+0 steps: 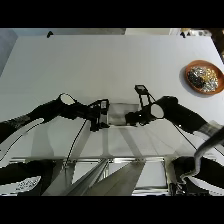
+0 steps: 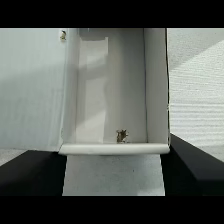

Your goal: Fold the box and place the chain.

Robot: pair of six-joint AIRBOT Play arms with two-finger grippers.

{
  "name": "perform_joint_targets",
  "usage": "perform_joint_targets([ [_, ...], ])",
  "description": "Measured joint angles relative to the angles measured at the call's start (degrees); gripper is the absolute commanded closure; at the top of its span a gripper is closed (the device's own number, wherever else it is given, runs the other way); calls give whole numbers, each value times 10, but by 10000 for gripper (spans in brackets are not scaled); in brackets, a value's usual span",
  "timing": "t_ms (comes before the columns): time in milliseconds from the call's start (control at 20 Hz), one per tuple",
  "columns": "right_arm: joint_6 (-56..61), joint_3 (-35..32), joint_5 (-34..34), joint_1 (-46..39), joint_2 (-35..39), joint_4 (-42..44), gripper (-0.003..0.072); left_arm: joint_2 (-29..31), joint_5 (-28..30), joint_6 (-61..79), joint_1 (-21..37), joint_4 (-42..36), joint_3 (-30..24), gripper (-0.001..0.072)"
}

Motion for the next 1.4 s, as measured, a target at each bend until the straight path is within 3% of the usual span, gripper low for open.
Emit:
perform_joint_targets([
  [250,95,30,24,33,-32,-51,288,0,0,0,0,0,0,435],
  [400,123,36,34,40,-38,-72,351,0,0,0,0,0,0,435],
  [1050,153,39,64,43,-77,-105,373,0,0,0,0,0,0,435],
  [1200,144,40,63,42,-84,-98,473,0,0,0,0,0,0,435],
  [1400,133,40,62,42,-88,-94,664,0,0,0,0,0,0,435],
])
